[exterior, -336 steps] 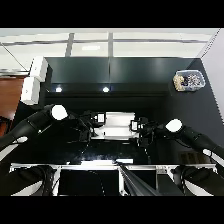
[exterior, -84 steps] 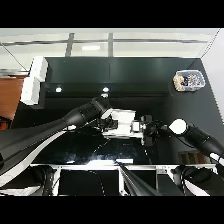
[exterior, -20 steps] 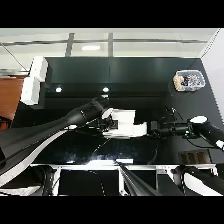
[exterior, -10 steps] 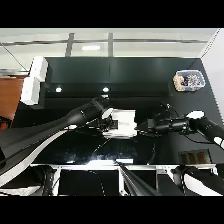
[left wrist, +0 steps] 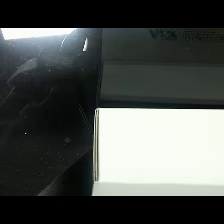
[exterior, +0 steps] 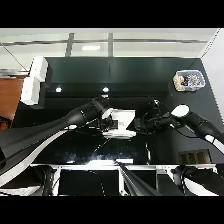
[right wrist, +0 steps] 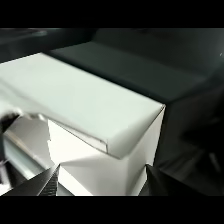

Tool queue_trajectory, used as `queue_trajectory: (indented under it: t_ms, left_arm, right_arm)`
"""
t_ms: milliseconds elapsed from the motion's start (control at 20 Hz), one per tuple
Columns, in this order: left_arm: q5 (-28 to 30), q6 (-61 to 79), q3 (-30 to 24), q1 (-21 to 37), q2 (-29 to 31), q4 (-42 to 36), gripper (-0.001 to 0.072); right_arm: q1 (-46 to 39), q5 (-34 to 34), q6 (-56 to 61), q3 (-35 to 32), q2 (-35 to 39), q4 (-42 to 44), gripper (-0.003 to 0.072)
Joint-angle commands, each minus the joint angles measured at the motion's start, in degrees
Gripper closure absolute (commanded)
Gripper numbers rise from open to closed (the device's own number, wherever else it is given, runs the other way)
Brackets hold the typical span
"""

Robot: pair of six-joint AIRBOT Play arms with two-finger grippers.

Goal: Fold the box and place the chain.

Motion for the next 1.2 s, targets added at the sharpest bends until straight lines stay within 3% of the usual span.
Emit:
queue_trajectory:
  t_ms: [0,450,500,550,1150]
  left_arm:
    - [0.17,0.00,0.00,0.07,0.00,0.07,0.0678]
    - [1.05,0.00,0.00,0.07,0.00,0.04,0.0678]
    - [1.05,0.00,0.00,0.07,0.00,0.04,0.0678]
    - [1.03,0.00,0.00,0.07,0.00,0.04,0.0678]
    - [1.01,0.00,0.00,0.07,0.00,0.04,0.0678]
  right_arm:
    - [4.92,-4.74,13.29,3.65,-0.04,-12.02,0.0158]
    - [12.87,-2.49,31.43,9.81,-0.07,-30.25,0.0162]
    - [13.38,-1.97,31.76,10.34,-0.09,-30.82,0.0296]
    - [13.75,-1.88,31.89,10.69,-0.09,-30.73,0.0322]
    - [15.47,-0.85,35.98,11.52,-0.11,-30.58,0.0322]
